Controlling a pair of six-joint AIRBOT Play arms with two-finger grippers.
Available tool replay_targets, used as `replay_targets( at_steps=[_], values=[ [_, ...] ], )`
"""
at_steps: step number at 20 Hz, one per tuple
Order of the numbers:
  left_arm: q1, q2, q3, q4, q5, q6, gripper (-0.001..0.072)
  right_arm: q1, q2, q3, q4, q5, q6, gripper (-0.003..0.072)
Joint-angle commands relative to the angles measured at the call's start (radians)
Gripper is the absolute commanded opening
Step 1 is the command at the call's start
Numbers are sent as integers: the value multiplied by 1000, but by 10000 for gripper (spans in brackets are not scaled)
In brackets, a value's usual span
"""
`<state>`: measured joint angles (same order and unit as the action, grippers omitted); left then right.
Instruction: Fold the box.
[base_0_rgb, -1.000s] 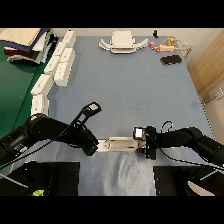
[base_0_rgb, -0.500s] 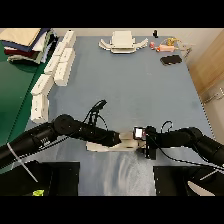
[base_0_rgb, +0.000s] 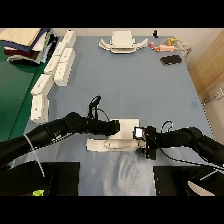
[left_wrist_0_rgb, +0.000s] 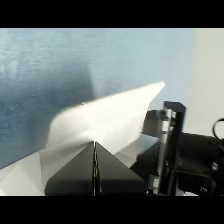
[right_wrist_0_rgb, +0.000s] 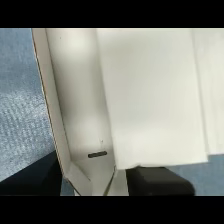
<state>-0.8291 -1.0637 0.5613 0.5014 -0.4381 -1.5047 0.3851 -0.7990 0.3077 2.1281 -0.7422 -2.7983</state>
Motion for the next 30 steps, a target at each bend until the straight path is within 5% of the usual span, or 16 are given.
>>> replay_targets(
  at_steps=[1,9,15,26,28,30],
  values=[
    [10,-64,0,0,-30,-14,12,1,0,0,0,0,-3,463],
    [10,-77,3,0,-16,21,12,1,0,0,0,0,-3,463],
    [35,106,27,19,-36,167,12,1,0,0,0,0,-3,463],
    [29,516,21,656,-590,310,33,1,0,0,0,0,-3,463],
    [29,516,14,716,-611,407,660,1,0,0,0,0,-3,463],
    [29,496,-9,734,-553,538,675,1,0,0,0,0,-3,463]
  ],
)
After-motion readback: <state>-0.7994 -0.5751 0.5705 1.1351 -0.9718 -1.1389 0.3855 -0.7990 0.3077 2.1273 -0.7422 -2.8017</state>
